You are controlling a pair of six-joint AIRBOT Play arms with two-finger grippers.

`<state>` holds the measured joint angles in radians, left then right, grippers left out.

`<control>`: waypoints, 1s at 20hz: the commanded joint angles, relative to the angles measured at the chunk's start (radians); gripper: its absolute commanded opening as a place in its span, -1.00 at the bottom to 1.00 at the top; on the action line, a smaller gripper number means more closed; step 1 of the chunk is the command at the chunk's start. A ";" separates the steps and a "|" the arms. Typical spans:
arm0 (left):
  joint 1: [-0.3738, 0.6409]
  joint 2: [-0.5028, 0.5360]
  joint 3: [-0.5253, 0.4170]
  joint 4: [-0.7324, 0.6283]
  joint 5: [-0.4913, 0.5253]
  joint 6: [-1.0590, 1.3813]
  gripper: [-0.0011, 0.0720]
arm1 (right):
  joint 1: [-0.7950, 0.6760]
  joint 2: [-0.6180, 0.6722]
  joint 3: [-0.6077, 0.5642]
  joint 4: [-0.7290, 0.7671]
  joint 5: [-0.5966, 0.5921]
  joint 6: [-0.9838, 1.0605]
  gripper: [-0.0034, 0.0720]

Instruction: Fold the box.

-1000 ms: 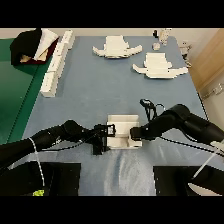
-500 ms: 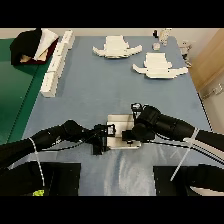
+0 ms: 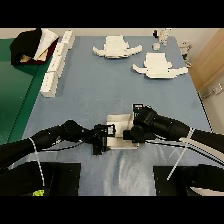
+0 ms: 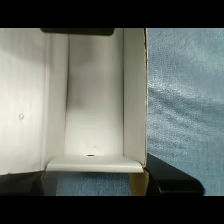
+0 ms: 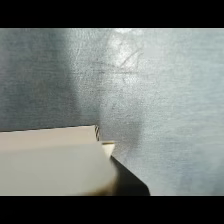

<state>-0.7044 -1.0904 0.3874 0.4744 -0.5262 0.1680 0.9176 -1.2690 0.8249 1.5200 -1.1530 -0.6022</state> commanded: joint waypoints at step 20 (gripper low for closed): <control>0.000 0.001 0.001 0.000 0.000 0.000 0.29 | -0.069 0.283 0.053 -0.116 -0.165 -0.130 -0.06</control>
<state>-0.7044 -1.0904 0.3874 0.4744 -0.5259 0.1677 0.8845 -1.0641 0.8623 1.4601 -1.2785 -0.6674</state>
